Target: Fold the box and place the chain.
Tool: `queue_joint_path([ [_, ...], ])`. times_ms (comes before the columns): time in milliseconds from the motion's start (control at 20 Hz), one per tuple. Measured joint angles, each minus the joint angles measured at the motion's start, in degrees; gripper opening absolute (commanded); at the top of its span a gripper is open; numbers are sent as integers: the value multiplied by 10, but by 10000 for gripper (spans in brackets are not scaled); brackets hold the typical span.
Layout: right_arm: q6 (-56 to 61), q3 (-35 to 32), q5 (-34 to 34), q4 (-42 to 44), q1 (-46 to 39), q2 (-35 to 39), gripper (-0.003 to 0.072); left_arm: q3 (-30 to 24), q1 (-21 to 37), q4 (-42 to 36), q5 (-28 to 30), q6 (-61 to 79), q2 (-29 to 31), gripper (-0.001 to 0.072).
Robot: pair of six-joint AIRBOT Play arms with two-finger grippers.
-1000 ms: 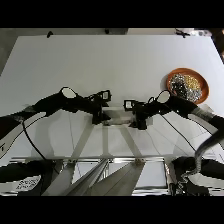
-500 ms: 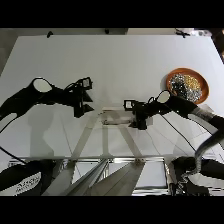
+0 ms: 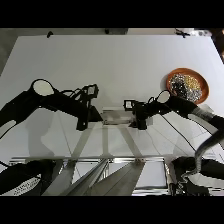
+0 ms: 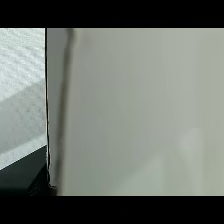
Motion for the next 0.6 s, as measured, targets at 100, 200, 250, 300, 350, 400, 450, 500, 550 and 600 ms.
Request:
queue_joint_path([
  [100,0,0,0,0,0,0,295,0,-25,-43,63,11,-8,1],
  [200,0,0,0,0,0,0,295,0,-39,-72,141,8,-23,1],
  [250,0,0,0,0,0,0,295,0,-42,-81,174,1,-32,1],
  [300,0,0,0,0,0,0,295,0,-45,-89,206,-10,-44,0],
  [350,0,0,0,0,0,0,295,0,-47,-93,232,-20,-56,0],
  [400,0,0,0,0,0,0,295,0,-48,-96,251,-30,-69,0],
  [450,0,0,0,0,0,0,295,0,-49,-101,268,-43,-83,0],
  [500,0,0,0,0,0,0,295,0,-50,-103,281,-56,-97,0],
  [550,0,0,0,0,0,0,295,0,-50,-104,289,-67,-108,0],
  [600,1,0,0,0,0,0,295,0,-51,-104,294,-75,-118,0],
])
